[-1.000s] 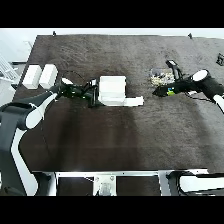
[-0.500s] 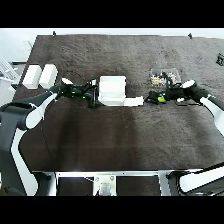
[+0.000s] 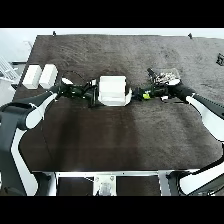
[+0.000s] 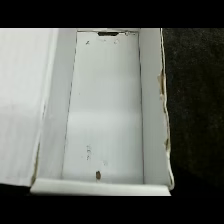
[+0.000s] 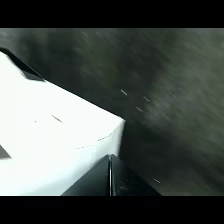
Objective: Fold the box and place the chain.
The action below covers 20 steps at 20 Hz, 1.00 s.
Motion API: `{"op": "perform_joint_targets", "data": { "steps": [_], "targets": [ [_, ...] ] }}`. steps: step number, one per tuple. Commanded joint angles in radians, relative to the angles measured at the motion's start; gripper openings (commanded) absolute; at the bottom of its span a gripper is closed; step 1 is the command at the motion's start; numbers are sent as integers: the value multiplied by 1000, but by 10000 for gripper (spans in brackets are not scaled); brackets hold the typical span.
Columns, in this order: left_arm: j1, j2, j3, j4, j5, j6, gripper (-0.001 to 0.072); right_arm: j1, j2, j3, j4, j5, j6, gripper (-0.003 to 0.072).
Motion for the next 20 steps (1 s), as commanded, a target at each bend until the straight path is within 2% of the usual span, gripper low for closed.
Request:
{"op": "perform_joint_targets", "data": {
  "steps": [1, 4, 6, 13, 14, 15, 20],
  "targets": [
    [0, 0, 0, 0, 0, 0, 579, 13, 11, 29, 24, 7, 6, 8],
    [0, 0, 0, 0, 0, 0, 579, 22, 13, 29, 24, 29, 6, 13],
    [0, 0, 0, 0, 0, 0, 579, 23, 13, 29, 25, 29, 6, 286],
    [0, 0, 0, 0, 0, 0, 579, 35, 13, 29, 34, 39, 7, 315],
    [0, 0, 0, 0, 0, 0, 579, 40, 13, 29, 34, 51, 7, 402],
    [0, 0, 0, 0, 0, 0, 579, 43, 13, 29, 34, 60, 7, 422],
    [0, 0, 0, 0, -1, 0, 579, 50, 13, 29, 31, 59, 53, 413]
  ]
}}
